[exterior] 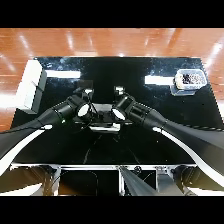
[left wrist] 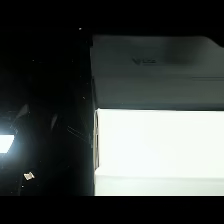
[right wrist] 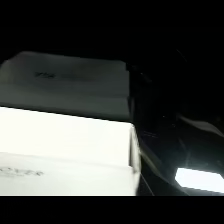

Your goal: Fold the box and place the chain.

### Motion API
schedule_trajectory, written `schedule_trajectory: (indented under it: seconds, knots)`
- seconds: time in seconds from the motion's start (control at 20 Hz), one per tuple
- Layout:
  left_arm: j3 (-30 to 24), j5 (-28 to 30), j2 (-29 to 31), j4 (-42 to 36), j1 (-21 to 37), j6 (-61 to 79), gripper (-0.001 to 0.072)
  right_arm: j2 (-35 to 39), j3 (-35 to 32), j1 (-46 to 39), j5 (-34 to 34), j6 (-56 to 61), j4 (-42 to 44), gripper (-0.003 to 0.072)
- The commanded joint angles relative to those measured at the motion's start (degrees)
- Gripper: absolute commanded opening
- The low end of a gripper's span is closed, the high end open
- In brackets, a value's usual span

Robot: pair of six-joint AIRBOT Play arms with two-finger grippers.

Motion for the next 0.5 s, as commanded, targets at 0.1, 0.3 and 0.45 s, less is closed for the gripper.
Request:
schedule_trajectory:
  seconds: [0.1, 0.3, 0.45]
  knots:
    - [0.0, -0.2, 0.0, 0.0, 0.0, 0.0, 0.0022, -1.8, 1.7, 0.1, -0.1, -0.2, 0.3, 0.0484]
    - [0.0, -0.1, 0.0, 0.0, 0.0, 0.0, 0.0022, -1.8, 1.7, 0.1, 2.3, -1.6, 0.3, 0.0484]
    - [0.0, -0.1, 0.0, 0.0, 0.0, 0.0, 0.0023, -1.8, 2.0, 0.1, 2.2, -1.8, 0.4, 0.0486]
